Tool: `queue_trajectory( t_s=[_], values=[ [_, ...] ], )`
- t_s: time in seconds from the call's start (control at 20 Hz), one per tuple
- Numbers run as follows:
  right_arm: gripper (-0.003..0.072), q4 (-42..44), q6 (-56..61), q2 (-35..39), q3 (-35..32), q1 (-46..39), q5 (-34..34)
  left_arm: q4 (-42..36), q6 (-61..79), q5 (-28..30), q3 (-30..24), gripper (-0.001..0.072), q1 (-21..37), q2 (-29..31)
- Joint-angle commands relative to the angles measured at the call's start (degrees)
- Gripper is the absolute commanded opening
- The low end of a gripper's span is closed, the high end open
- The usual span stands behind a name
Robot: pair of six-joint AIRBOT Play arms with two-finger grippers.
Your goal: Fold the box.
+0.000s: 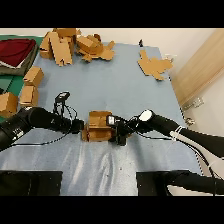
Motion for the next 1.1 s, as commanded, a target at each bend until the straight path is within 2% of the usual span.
queue_trajectory(
  t_s=[0.0,0.2,0.55,0.95,1.05],
  values=[
    [0.0468,0.0,0.0,0.0,0.0,0.1,0.0,1.5,-1.4,1.8,0.1,0.025,-1.4,-0.5],
    [0.0468,0.0,0.0,0.0,0.0,0.0,0.0,1.5,-1.5,3.1,0.1,0.0251,-5.6,-1.3],
    [0.0468,0.0,0.0,0.0,0.0,0.0,0.0,1.3,-2.9,5.2,2.0,0.0251,-6.3,-1.3],
    [0.0469,0.0,0.0,0.0,0.0,0.0,0.0,1.1,-3.4,-2.0,2.4,0.0251,-6.3,-1.9],
    [0.0468,0.0,0.0,0.0,0.0,0.0,0.0,1.0,-3.4,-1.2,2.4,0.0253,-7.8,-2.9]
  ],
)
